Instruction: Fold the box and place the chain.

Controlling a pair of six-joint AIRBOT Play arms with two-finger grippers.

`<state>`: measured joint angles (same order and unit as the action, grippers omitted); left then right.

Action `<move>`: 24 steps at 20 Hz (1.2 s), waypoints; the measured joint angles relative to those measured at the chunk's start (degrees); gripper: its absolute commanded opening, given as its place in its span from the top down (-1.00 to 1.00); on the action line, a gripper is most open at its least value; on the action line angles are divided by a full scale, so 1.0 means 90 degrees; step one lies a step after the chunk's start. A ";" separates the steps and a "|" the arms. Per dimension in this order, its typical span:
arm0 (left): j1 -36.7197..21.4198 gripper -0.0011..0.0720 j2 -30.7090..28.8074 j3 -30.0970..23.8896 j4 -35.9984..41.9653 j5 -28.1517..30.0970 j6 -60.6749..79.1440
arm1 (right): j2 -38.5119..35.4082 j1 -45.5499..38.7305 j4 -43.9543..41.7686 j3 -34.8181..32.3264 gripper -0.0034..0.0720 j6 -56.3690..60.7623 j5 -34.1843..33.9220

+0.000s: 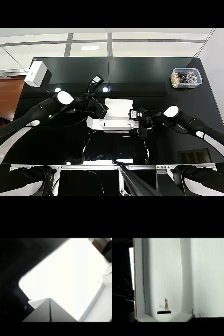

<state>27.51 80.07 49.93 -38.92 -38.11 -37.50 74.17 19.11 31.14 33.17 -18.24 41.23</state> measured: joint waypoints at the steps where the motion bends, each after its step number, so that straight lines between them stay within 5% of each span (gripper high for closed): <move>1: -0.0007 0.91 0.0153 0.0095 -0.0155 -0.0204 -0.0097 | 0.0000 0.0000 0.0002 -0.0002 -0.38 0.0000 0.0000; 8: -0.0080 0.91 0.0585 0.0661 -0.0789 -0.1287 -0.0362 | 0.0000 0.0000 0.0005 0.0000 -0.38 -0.0019 0.0005; 13: -0.0369 0.91 -0.0172 0.0957 -0.1688 -0.1588 -0.1037 | 0.0000 0.0000 0.0002 -0.0002 -0.38 0.0000 0.0000; 19: -0.0580 0.84 -0.1615 -0.0318 -0.1790 -0.1579 0.0180 | 0.0000 0.0000 0.0000 -0.0002 -0.38 0.0000 -0.0002; 21: -0.0597 -0.51 -0.1809 -0.0765 -0.1671 -0.1719 0.1401 | 0.0000 0.0000 0.0000 -0.0002 -0.38 0.0000 -0.0005; 22: -0.0605 -0.90 -0.1860 -0.0925 -0.1647 -0.1729 0.1957 | 0.0000 0.0000 0.0000 -0.0002 -0.38 0.0000 -0.0005; 24: -0.0610 -0.92 -0.1894 -0.1144 -0.1588 -0.1639 0.2873 | 0.0000 0.0000 0.0000 -0.0002 -0.38 0.0000 -0.0005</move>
<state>22.02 63.02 39.64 -53.21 -52.86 -11.64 74.17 19.11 31.14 33.15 -18.24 41.19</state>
